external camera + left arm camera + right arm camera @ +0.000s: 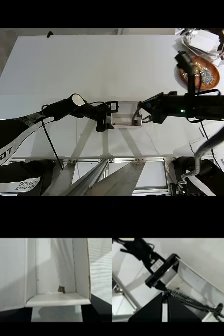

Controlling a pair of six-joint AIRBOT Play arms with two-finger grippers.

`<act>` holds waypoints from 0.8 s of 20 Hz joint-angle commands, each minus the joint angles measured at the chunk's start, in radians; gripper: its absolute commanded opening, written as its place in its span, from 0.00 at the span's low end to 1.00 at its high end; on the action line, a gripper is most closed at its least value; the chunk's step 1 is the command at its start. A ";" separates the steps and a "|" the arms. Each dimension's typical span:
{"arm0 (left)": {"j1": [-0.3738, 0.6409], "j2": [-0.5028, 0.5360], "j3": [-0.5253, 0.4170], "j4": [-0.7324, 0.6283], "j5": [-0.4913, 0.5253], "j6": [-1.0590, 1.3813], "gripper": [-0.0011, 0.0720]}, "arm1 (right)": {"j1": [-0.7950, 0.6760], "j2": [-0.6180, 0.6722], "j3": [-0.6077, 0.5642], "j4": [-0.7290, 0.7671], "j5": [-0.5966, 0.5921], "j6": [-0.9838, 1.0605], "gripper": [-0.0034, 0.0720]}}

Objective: Fold the box and place the chain.

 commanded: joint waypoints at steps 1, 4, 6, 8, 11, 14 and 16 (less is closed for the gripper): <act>0.000 0.001 0.000 0.000 0.000 0.000 0.39 | 0.064 -0.074 -0.012 -0.044 -0.022 -0.002 0.07; 0.000 0.001 0.000 0.000 0.000 0.000 0.39 | 0.068 -0.105 -0.012 -0.124 -0.013 0.031 0.07; 0.000 0.001 0.000 0.000 0.000 0.000 0.39 | 0.068 -0.129 -0.012 -0.134 -0.019 0.032 0.07; 0.000 0.001 0.000 0.000 0.000 0.000 0.39 | 0.068 -0.172 -0.016 -0.127 -0.041 0.032 0.07; 0.000 0.001 0.000 0.000 0.000 0.000 0.39 | 0.088 -0.248 -0.043 -0.124 -0.091 0.031 0.07; 0.000 0.001 0.000 0.000 0.000 0.000 0.39 | 0.142 -0.337 -0.049 -0.124 -0.114 0.027 0.07; 0.000 0.001 0.000 0.000 0.000 0.000 0.39 | 0.175 -0.388 -0.049 -0.124 -0.145 0.027 0.07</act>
